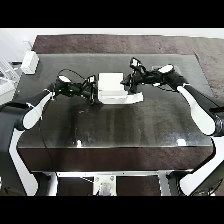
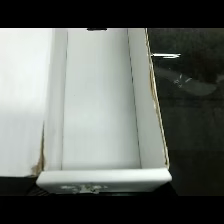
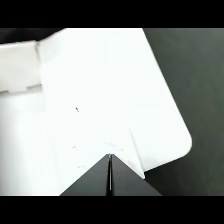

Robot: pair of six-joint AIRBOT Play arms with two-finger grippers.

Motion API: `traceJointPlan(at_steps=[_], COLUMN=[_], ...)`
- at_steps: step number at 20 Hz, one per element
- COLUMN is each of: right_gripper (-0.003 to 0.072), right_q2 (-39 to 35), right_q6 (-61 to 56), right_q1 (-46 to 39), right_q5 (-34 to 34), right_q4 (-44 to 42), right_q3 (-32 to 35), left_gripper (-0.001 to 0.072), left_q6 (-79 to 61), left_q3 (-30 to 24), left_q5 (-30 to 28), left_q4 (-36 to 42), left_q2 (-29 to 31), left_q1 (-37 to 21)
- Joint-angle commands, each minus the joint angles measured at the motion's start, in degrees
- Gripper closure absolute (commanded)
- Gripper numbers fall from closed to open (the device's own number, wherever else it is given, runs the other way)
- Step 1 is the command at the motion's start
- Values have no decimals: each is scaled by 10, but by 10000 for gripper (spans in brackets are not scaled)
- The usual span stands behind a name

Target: Fold the box and place the chain.

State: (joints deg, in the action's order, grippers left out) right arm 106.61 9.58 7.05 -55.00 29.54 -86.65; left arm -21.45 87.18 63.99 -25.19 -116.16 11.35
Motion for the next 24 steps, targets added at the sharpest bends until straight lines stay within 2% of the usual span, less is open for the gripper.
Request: traceJointPlan(at_steps=[1, 7, 9, 12, 16, 17, 18, 19, 24], right_gripper=[677, 675, 677, 679, 676, 640, 367, 44, 36], right_q2=[29, 19, -9, -73, -136, -136, -133, -129, -96], right_q6=[-21, -21, -21, -96, -108, -106, -94, -77, 9], right_q1=[2, -1, -10, -33, -61, -63, -65, -64, -63], right_q5=[40, -12, -31, -43, -66, -74, -75, -75, -74], right_q4=[4, 15, 15, 16, 36, 56, 73, 89, 99], right_q3=[0, 0, 0, 1, 50, 64, 81, 96, 114], left_gripper=[301, 301, 301, 301, 301, 301, 301, 301, 301], left_q6=[0, 0, 0, 0, 0, 0, 0, 0, 0], left_q3=[0, 0, 0, 0, 0, 0, 0, 0, 0], left_q5=[0, 0, 0, 0, 0, 0, 0, 0, 0], left_q4=[0, 0, 0, 0, 0, 0, 0, 0, 0], left_q2=[0, 0, 0, 0, 0, 0, 0, 0, 0], left_q1=[0, 0, 0, 0, 0, 0, 0, 0, 0])
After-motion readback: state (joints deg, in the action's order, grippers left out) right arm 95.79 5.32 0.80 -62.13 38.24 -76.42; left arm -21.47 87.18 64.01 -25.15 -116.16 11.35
